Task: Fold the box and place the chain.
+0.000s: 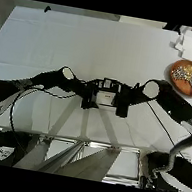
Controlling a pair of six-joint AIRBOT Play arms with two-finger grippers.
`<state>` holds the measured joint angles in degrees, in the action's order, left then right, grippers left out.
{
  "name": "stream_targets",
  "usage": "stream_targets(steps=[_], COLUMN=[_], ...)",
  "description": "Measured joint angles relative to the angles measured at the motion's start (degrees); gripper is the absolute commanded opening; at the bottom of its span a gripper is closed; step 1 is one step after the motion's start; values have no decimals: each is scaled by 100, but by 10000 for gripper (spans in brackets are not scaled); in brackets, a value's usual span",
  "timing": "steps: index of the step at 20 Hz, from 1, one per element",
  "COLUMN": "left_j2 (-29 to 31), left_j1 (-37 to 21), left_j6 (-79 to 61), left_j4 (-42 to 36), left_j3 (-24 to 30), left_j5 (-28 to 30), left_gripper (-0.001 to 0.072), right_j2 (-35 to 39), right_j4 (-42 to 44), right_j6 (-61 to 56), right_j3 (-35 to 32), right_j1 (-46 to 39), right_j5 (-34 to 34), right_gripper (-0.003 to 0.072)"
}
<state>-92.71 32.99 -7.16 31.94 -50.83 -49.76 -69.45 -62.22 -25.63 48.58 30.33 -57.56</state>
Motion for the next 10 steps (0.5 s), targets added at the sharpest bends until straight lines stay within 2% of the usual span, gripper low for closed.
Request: stream_targets(steps=[3, 4, 5, 8, 10], left_j2=[0, 0, 0, 0, 0], left_j1=[0, 0, 0, 0, 0], left_j6=[9, 9, 11, 15, 22], left_j4=[0, 0, 0, -2, -4], left_j3=[0, 0, 0, 0, 0], left_j5=[0, 0, 0, 0, 0], left_gripper=[272, 272, 272, 272, 272], right_j2=[0, 0, 0, 31, 98], right_j4=[50, 59, 72, 92, 94], right_j6=[0, 0, -2, 0, 0], right_j3=[-4, -7, -9, -11, -9], right_j1=[2, 2, 2, 4, 2], right_j5=[-24, -24, -35, 44, 216], right_gripper=[13, 36, 115, 182, 180])
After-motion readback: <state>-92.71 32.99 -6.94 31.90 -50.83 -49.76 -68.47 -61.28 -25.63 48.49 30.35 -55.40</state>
